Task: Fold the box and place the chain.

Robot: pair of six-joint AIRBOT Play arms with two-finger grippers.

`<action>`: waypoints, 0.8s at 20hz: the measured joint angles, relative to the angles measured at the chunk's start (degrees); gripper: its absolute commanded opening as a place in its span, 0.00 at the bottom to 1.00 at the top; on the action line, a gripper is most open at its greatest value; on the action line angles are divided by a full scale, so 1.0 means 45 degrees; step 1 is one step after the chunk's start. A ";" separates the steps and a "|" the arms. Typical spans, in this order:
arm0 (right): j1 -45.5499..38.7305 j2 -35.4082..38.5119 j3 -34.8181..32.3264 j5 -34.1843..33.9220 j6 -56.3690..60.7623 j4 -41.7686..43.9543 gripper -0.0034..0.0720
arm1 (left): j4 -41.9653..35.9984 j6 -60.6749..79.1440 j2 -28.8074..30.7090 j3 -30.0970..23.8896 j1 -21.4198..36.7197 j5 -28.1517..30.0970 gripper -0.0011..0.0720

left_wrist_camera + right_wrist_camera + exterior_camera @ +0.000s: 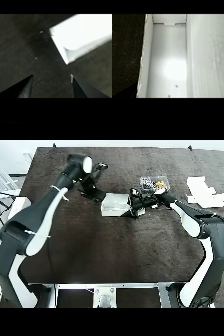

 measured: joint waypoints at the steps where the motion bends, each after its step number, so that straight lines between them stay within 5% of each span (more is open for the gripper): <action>1: 0.0000 0.0000 0.0000 0.0005 0.0000 0.0000 0.63 | -0.0763 0.1248 0.0097 -0.0049 0.0350 -0.0068 0.76; 10: 0.0000 0.0000 0.0000 0.0005 0.0005 0.0005 0.63 | -0.5275 1.2818 0.0277 -0.2545 0.2613 0.1302 0.76; 11: 0.0000 0.0000 0.0000 0.0005 0.0005 0.0005 0.63 | -0.5503 1.3775 0.0277 -0.2900 0.2696 0.1685 1.00; 16: 0.0000 0.0000 0.0000 0.0005 0.0005 0.0000 0.63 | -0.7116 1.7699 0.0243 -0.4736 0.2885 0.3478 1.00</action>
